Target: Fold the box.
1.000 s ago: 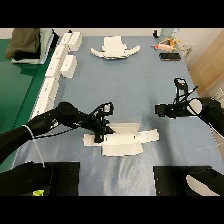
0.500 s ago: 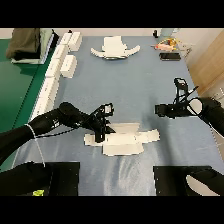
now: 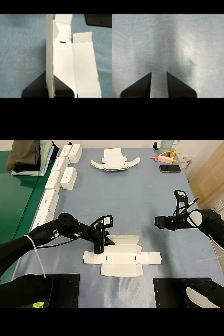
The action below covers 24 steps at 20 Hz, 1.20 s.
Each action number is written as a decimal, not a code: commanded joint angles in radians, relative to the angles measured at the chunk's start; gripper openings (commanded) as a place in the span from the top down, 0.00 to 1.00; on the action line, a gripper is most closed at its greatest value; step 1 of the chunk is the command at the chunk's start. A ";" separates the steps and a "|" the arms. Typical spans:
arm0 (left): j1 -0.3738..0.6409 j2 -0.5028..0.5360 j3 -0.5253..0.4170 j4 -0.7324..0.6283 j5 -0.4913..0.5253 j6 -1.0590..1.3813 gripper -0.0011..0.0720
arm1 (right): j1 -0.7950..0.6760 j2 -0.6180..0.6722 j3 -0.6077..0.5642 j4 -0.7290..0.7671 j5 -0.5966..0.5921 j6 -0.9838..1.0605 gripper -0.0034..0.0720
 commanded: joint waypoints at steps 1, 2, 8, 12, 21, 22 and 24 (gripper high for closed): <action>0.018 0.000 0.002 -0.003 0.002 -0.006 0.97 | 0.000 0.001 0.001 0.003 0.000 0.000 0.55; 0.018 0.000 0.001 -0.003 0.002 -0.006 0.96 | 0.000 0.001 0.001 0.003 0.000 0.000 0.55; 0.016 0.004 0.002 -0.010 0.016 -0.005 0.96 | 0.000 0.001 0.001 0.003 0.000 0.000 0.55; 0.015 0.004 -0.003 -0.011 0.013 -0.005 0.97 | 0.000 0.001 0.001 0.003 0.000 0.000 0.55; -0.028 0.090 -0.007 -0.043 0.198 0.127 0.97 | 0.000 0.001 0.001 0.003 0.000 0.000 0.55; -0.028 0.101 -0.009 -0.057 0.206 0.131 0.97 | 0.000 0.001 0.001 0.006 0.000 0.000 0.55; -0.028 0.102 -0.023 -0.061 0.205 0.132 0.97 | 0.000 0.001 0.001 0.007 0.000 0.000 0.55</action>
